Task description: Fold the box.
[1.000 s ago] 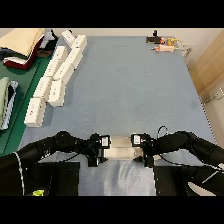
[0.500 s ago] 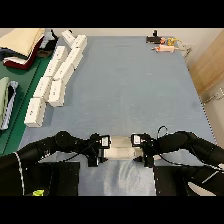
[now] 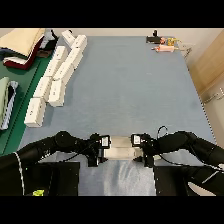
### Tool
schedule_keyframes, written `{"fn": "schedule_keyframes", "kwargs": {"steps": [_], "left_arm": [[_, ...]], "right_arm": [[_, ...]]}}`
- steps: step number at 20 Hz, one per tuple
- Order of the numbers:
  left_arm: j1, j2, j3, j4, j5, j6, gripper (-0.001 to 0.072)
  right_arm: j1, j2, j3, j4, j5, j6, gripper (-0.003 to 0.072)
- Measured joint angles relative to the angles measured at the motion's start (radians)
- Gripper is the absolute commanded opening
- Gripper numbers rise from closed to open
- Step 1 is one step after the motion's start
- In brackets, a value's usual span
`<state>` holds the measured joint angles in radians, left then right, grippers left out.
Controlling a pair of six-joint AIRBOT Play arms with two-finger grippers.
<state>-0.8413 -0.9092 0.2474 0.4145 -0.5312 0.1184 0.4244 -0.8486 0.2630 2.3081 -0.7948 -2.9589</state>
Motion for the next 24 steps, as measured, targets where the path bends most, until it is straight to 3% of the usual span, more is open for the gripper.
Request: {"fn": "schedule_keyframes", "kwargs": {"steps": [1,11,24], "left_arm": [[0.0,0.0,0.0,0.0,0.0,-0.002,0.0411],[0.0,0.0,0.0,0.0,0.0,0.001,0.0411],[0.0,0.0,0.0,0.0,0.0,0.001,0.0411]], "right_arm": [[0.0,-0.001,0.0,-0.003,0.0,0.0,0.072],[0.0,0.042,0.0,-0.058,0.001,0.003,0.072],[-0.001,0.313,0.002,-0.214,-0.116,0.15,0.072]]}}
